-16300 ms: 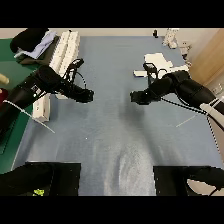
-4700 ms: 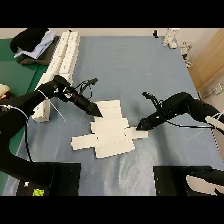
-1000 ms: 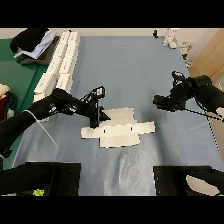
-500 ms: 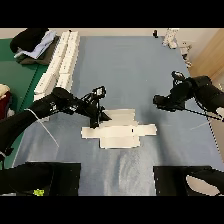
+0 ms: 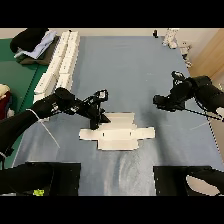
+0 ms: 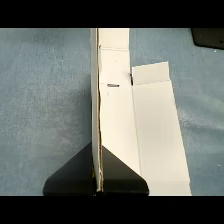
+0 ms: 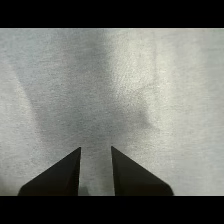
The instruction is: Fold the box.
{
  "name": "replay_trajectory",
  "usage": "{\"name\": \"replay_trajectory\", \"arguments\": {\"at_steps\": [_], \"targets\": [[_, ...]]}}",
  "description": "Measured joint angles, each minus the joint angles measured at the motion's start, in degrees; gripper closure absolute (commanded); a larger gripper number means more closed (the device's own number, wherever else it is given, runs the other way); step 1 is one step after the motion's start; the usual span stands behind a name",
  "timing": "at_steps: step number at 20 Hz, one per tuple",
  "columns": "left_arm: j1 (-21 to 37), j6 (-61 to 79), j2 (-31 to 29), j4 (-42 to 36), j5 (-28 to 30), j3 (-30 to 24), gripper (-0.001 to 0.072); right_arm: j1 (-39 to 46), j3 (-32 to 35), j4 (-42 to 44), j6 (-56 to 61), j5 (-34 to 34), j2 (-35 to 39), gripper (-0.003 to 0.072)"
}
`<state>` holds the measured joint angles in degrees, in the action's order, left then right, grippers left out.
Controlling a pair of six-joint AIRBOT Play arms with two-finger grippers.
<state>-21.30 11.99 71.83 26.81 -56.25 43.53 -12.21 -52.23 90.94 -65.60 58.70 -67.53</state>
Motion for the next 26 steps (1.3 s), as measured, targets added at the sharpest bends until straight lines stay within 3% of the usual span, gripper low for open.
{"name": "replay_trajectory", "arguments": {"at_steps": [14, 15, 16, 22, 26], "targets": [[-0.5, -4.79, 0.9, 1.4, -3.67, -0.07, 0.0697, 0.0, 0.0, 1.03, -0.44, 0.22, 0.0, 0.0407], [-0.5, -5.09, 0.94, 1.46, -3.74, -0.07, 0.0697, 0.0, 0.0, 1.31, -0.59, 0.24, 0.0, 0.0503], [-0.5, -5.2, 0.96, 1.53, -3.76, -0.07, 0.0697, 0.0, 0.0, 1.84, -0.92, 0.26, 0.0, 0.0672], [-0.5, -5.57, 1.05, 1.95, -3.85, -0.07, 0.0697, -1.33, 0.0, 6.75, -5.57, 2.75, 0.33, 0.0682], [-0.5, -5.57, 1.05, 1.97, -3.82, -0.07, 0.0697, -8.76, 0.37, 7.69, -8.13, 7.04, 3.28, 0.0682]]}}
